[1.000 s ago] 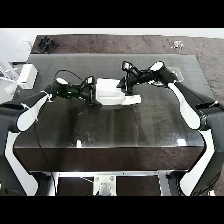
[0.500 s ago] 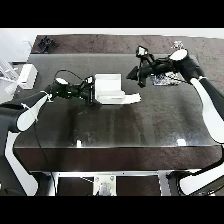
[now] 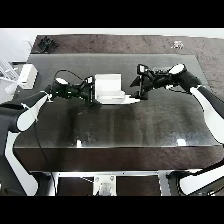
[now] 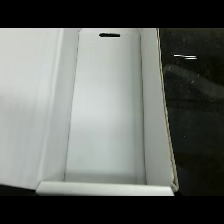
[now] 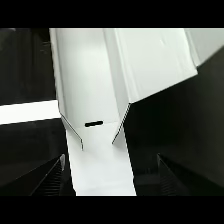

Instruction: Fold the box and place the chain.

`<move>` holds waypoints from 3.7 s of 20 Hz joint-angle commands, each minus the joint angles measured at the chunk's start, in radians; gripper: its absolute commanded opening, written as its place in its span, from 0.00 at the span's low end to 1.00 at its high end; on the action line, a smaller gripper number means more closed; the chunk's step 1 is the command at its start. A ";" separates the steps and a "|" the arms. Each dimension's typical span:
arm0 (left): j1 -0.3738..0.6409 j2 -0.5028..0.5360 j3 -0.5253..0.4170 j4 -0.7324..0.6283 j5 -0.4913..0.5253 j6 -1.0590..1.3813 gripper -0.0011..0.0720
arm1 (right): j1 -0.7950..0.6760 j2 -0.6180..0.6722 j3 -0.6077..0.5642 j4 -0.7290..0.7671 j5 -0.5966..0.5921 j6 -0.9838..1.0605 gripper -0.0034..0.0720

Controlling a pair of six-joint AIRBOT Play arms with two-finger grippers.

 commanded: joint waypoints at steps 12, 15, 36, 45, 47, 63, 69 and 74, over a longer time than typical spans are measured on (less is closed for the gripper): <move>0.000 0.001 0.000 0.000 -0.001 0.000 0.71 | 0.080 -0.076 -0.017 0.000 -0.096 -0.098 0.54; 0.000 0.001 0.000 0.000 0.000 0.000 0.71 | 0.091 -0.079 -0.017 0.008 -0.095 -0.099 0.35; 0.000 0.001 0.000 0.000 -0.001 0.000 0.71 | 0.151 -0.122 -0.017 0.124 -0.137 -0.118 0.70; 0.000 0.001 0.000 0.000 -0.001 0.000 0.71 | 0.150 -0.122 -0.018 0.085 -0.120 -0.139 1.00; 0.000 0.001 0.000 0.000 -0.001 0.000 0.71 | 0.150 -0.122 -0.017 0.086 -0.121 -0.140 1.00; 0.000 0.001 0.000 0.000 -0.001 0.000 0.71 | 0.105 -0.120 -0.016 -0.039 -0.013 0.000 0.06; 0.000 0.001 0.000 0.000 0.000 0.000 0.71 | 0.059 -0.070 -0.016 -0.080 0.024 0.042 0.06; 0.000 0.001 0.000 0.000 -0.001 0.000 0.71 | 0.003 0.006 -0.016 -0.095 0.022 0.221 0.06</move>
